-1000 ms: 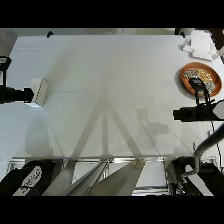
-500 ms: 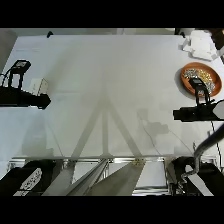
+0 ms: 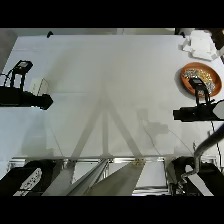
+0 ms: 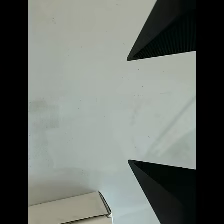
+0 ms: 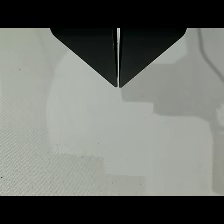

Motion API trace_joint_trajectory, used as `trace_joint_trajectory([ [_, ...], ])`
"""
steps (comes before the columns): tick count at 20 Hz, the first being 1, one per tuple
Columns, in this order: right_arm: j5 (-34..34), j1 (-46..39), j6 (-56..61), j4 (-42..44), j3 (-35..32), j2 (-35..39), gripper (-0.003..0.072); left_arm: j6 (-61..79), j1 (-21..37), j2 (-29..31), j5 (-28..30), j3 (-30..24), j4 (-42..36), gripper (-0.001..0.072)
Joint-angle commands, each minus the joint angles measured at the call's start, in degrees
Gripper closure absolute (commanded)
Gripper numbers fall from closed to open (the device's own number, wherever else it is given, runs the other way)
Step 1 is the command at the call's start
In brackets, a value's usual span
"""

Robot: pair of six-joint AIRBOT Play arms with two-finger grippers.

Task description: Fold the box and place the chain.

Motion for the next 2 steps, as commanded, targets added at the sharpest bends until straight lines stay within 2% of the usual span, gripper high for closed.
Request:
trace_joint_trajectory([
  [1, 0.0, 0.0, 0.0, 0.0, 0.0, 0.0, 0.0664, 0.0, 0.0, 0.0, 0.1, 0.0, -0.1, 0.0009],
  [2, 0.0, 0.0, 0.0, 0.0, 0.0, 0.0, 0.0664, 0.0, 0.0, 0.0, 0.1, 0.0, -0.1, 0.0009],
])
